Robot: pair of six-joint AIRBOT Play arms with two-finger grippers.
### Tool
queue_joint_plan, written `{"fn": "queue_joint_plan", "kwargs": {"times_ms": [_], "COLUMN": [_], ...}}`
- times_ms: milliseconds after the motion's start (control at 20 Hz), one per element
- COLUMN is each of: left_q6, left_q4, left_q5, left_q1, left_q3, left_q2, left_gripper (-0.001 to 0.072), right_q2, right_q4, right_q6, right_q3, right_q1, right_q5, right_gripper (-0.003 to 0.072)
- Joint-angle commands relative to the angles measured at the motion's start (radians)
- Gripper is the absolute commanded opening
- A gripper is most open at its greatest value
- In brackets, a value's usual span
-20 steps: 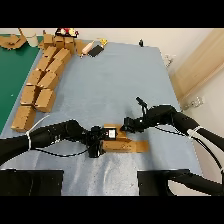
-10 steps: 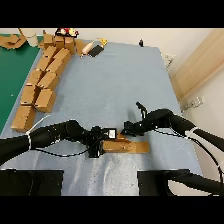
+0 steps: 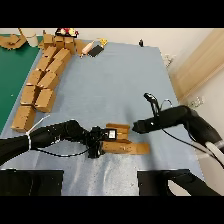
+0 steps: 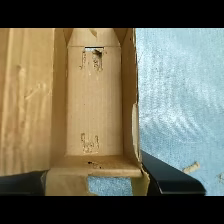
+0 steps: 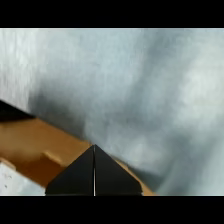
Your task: Fold the box.
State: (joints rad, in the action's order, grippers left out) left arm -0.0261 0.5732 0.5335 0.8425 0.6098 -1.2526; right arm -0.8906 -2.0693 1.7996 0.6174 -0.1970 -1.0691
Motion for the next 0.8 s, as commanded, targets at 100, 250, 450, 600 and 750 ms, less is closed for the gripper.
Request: {"fn": "queue_joint_plan", "kwargs": {"times_ms": [100, 250, 450, 600, 750], "left_q6": [0.0, 0.0, 0.0, 0.0, 0.0], "left_q4": [-0.001, -0.001, -0.001, -0.001, -0.001], "left_q5": [-0.002, -0.001, -0.001, -0.001, 0.0], "left_q1": [-0.001, -0.001, 0.0, -0.001, 0.0], "left_q3": [0.0, 0.0, 0.0, 0.0, 0.0], "left_q2": [0.0, 0.0, 0.0, 0.0, 0.0], "left_gripper": [0.051, 0.051, 0.0509, 0.0509, 0.051], "right_q2": [0.275, 0.368, 0.352, 0.29, 0.214], "right_q4": [0.066, 0.032, 0.276, 0.307, 0.282], "right_q6": [0.03, 0.147, 0.345, 0.352, 0.425], "right_q3": [-0.161, -0.215, -0.216, -0.216, -0.216], "right_q1": [-0.096, -0.225, -0.297, -0.297, -0.297], "right_q5": [-0.187, -0.185, -0.093, 0.019, 0.111], "right_gripper": [0.0, 0.0003, 0.0525, 0.0525, 0.0525]}}
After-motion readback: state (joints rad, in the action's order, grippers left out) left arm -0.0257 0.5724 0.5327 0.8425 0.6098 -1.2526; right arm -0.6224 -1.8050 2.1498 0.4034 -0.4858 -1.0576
